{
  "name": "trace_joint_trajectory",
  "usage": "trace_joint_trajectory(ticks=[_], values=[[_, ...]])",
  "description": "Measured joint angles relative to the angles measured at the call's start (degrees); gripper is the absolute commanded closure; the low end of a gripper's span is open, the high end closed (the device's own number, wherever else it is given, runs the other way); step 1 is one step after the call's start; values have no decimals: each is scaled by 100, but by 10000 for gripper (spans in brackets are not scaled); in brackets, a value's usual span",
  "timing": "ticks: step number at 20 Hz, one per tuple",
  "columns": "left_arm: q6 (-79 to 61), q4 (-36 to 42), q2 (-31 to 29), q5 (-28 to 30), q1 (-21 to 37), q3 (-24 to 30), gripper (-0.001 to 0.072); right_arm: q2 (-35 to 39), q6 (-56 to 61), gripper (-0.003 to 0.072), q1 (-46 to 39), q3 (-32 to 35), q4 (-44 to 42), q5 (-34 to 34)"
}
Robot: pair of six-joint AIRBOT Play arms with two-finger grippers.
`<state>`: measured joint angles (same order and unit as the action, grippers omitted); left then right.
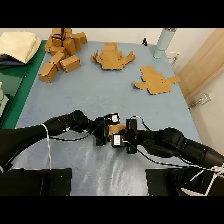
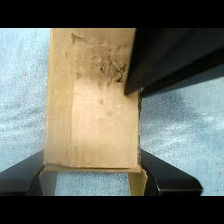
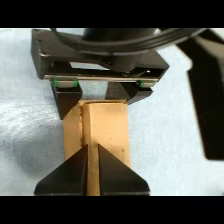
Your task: Fold the box.
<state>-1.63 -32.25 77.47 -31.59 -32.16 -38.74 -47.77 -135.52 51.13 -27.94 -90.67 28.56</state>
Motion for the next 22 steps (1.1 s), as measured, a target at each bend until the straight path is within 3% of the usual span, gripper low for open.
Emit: trace_joint_trajectory(ticks=[3,4,5,7,8,9,22], values=[[0,0,2,0,0,0,179,0,-33,550,0,0,-103,50],[0,0,0,0,0,0,179,9,-42,443,0,0,-116,59],[0,0,0,0,0,0,179,28,-48,441,0,0,-125,63],[0,0,0,0,0,0,179,96,-52,465,0,0,-133,57],[0,0,0,0,0,0,179,129,-57,609,-4,-2,-107,35],[0,0,0,0,0,0,179,151,-63,682,-4,-2,-48,15],[0,0,0,0,0,0,179,-68,2,683,-13,-2,304,-109]])
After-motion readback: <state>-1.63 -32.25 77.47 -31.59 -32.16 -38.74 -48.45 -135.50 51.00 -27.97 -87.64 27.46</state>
